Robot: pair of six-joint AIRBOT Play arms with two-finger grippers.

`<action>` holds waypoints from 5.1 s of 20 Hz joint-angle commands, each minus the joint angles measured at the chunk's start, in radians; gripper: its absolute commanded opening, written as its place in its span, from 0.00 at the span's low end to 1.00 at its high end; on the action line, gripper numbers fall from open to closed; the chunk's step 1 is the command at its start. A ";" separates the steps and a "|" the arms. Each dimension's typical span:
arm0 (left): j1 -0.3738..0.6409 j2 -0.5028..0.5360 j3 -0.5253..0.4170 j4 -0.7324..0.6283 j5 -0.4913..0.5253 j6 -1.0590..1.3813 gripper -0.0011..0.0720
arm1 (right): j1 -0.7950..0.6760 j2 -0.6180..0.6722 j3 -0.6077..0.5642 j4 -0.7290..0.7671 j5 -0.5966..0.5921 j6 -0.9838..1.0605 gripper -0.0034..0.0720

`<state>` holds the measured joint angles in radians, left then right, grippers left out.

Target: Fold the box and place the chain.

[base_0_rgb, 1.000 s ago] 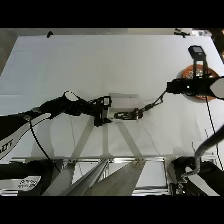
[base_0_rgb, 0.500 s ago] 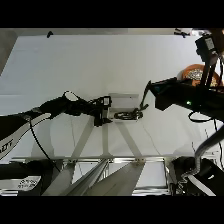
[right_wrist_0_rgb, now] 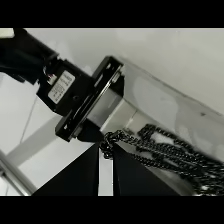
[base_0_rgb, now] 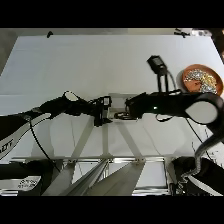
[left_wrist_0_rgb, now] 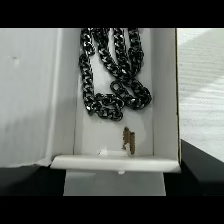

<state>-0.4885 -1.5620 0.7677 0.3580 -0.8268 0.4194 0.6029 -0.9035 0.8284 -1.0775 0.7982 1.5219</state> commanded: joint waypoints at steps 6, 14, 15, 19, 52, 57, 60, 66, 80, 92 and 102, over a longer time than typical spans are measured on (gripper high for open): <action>0.001 0.001 0.001 0.000 0.000 0.000 0.44 | 0.026 -0.282 -0.015 0.128 -0.032 -0.029 0.07; 0.001 0.001 0.001 0.000 0.000 0.000 0.44 | 0.021 -0.381 -0.015 0.145 -0.077 -0.032 0.32; 0.001 0.001 0.001 0.000 0.000 0.000 0.44 | 0.009 -0.372 -0.015 0.175 -0.076 -0.041 0.32; 0.001 0.001 0.001 0.000 0.000 0.000 0.44 | -0.074 -0.217 -0.015 0.210 0.012 -0.188 0.31; 0.001 0.001 0.001 0.000 0.000 0.000 0.44 | -0.291 -0.461 -0.105 0.090 0.081 -1.413 0.77; 0.001 0.001 0.001 0.000 0.000 0.000 0.44 | -0.291 -0.465 -0.105 0.080 0.078 -1.330 0.56; 0.001 0.001 0.001 0.000 0.000 0.000 0.44 | -0.291 -0.459 -0.105 0.079 0.085 -1.309 0.36; 0.001 0.001 0.001 0.000 0.000 0.000 0.44 | -0.291 -0.401 -0.105 0.059 0.116 -1.308 0.10; 0.001 0.001 0.001 0.000 0.000 0.000 0.44 | -0.291 -0.029 -0.104 0.008 0.137 -1.100 0.07; 0.001 0.001 0.001 0.000 0.000 0.000 0.44 | -0.102 0.021 -0.103 0.316 -0.105 -0.985 0.07; 0.001 0.001 0.001 0.000 0.000 0.000 0.44 | -0.085 -0.220 -0.104 0.341 -0.027 -0.749 0.07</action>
<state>-0.4885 -1.5620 0.7677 0.3580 -0.8272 0.4194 0.5159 -1.0389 0.7238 -0.7437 0.7311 0.6987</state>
